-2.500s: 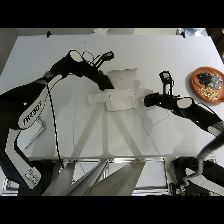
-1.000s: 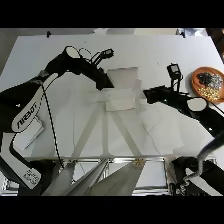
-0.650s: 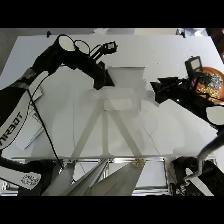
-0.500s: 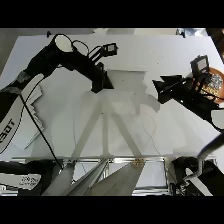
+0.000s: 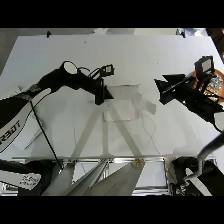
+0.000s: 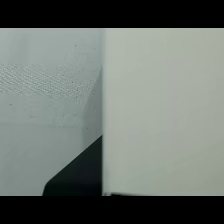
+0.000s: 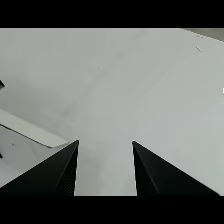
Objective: Fold the box and place the chain.
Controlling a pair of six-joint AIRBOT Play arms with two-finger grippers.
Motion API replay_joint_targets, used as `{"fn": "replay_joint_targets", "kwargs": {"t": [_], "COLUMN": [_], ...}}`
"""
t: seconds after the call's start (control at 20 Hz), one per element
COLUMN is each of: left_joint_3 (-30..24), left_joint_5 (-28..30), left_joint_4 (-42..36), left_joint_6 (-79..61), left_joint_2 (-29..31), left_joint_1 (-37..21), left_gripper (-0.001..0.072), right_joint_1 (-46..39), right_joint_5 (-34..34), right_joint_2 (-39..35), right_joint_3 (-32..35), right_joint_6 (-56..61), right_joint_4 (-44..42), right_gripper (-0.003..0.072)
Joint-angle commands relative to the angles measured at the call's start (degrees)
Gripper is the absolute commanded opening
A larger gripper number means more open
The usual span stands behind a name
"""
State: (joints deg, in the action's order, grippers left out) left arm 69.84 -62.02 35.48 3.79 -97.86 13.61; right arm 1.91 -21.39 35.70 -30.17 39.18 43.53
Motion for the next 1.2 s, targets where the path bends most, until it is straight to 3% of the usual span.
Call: {"fn": "replay_joint_targets", "kwargs": {"t": [0.0, 0.35, 0.95, 1.05, 1.1, 1.15], "left_joint_3": [-0.96, -0.96, -0.96, -0.96, -0.96, -0.96], "left_joint_5": [2.27, 5.51, 5.22, 5.22, 5.22, 5.22], "left_joint_4": [-3.69, -3.5, -3.3, -3.32, -3.3, -3.3], "left_joint_6": [-6.75, -12.83, -12.79, -12.79, -12.79, -12.79], "left_joint_2": [-4.2, -5.44, -5.99, -5.99, -5.99, -5.99], "left_joint_1": [-0.04, -0.07, 0.0, 0.04, 0.04, 0.04], "left_gripper": [0.0001, 0.0005, 0.0009, 0.0009, 0.0009, 0.0009], "right_joint_1": [-0.02, -0.02, 0.0, 0.0, 0.0, 0.0], "right_joint_5": [0.0, -0.02, -0.33, -4.33, -9.88, -16.13], "right_joint_2": [-0.09, -0.09, -0.09, -0.09, -0.09, -0.09], "right_joint_3": [-0.04, -0.04, -0.04, -0.07, -0.07, -0.07], "right_joint_6": [0.02, 0.02, 0.0, -1.97, -4.85, -7.56], "right_joint_4": [0.11, 0.09, 0.09, 0.68, 2.03, 3.58], "right_gripper": [0.0378, 0.0377, 0.0377, 0.0378, 0.0382, 0.0458]}}
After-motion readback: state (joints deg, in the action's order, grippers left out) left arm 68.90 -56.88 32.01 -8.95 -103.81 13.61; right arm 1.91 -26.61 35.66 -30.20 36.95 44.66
